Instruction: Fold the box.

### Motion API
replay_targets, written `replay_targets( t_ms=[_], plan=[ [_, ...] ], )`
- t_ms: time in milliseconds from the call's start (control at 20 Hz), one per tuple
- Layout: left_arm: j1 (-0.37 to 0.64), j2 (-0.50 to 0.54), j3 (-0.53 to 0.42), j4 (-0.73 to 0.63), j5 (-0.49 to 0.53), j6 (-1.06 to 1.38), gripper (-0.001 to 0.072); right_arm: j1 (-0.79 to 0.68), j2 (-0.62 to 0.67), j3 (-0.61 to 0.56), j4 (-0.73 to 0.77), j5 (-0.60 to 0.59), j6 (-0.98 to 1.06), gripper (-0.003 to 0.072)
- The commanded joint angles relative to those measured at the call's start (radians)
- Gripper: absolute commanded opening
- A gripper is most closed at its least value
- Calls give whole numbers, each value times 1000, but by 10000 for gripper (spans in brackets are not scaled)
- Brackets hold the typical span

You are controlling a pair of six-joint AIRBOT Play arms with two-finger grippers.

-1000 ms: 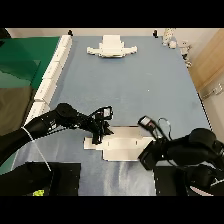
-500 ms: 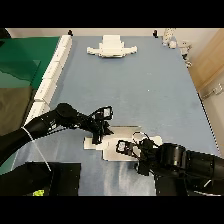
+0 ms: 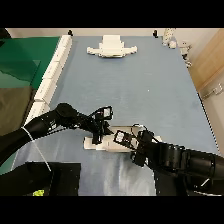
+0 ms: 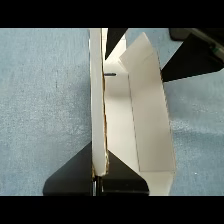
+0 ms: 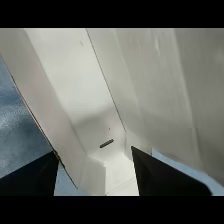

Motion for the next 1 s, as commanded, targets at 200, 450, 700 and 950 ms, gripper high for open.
replay_targets(
  t_ms=[200,450,700,950],
  plan=[
    [0,0,0,-3,0,0,18,1,46,10,-47,-60,150,673],
    [0,0,0,-3,0,0,18,0,46,10,-57,-58,151,674],
    [0,0,0,-3,0,0,18,-30,48,9,-52,-65,76,720],
    [0,0,0,-3,0,0,18,-246,121,-22,156,21,-311,720]
  ],
)
